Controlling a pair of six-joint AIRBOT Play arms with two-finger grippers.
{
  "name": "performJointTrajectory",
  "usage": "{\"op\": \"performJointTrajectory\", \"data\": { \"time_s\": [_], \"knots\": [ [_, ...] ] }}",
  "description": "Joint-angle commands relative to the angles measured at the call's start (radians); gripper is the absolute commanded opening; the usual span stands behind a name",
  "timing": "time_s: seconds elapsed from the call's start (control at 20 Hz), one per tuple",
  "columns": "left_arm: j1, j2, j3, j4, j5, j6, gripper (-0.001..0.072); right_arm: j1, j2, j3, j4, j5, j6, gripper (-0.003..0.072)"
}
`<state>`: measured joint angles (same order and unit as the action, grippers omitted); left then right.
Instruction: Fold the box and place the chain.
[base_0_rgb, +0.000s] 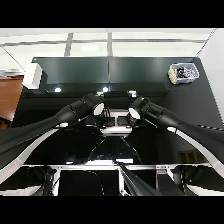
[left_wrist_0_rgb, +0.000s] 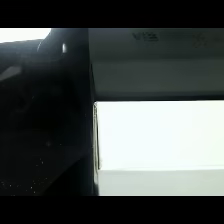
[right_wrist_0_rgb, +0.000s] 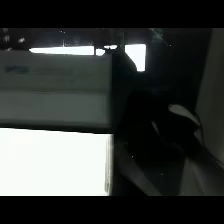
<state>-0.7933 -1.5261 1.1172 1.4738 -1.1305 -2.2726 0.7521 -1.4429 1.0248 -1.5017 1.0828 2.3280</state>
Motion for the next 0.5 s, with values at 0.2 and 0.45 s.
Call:
{"op": "performJointTrajectory", "data": {
  "time_s": [0.2,0.45],
  "knots": [
    [0.0,0.001,0.001,0.003,0.004,0.002,0.0029,0.003,-0.005,0.001,0.033,-0.009,0.023,0.0204],
    [0.0,0.001,0.001,0.003,0.003,0.002,0.0029,0.002,-0.005,0.001,0.024,-0.009,0.023,0.001]
  ]
}}
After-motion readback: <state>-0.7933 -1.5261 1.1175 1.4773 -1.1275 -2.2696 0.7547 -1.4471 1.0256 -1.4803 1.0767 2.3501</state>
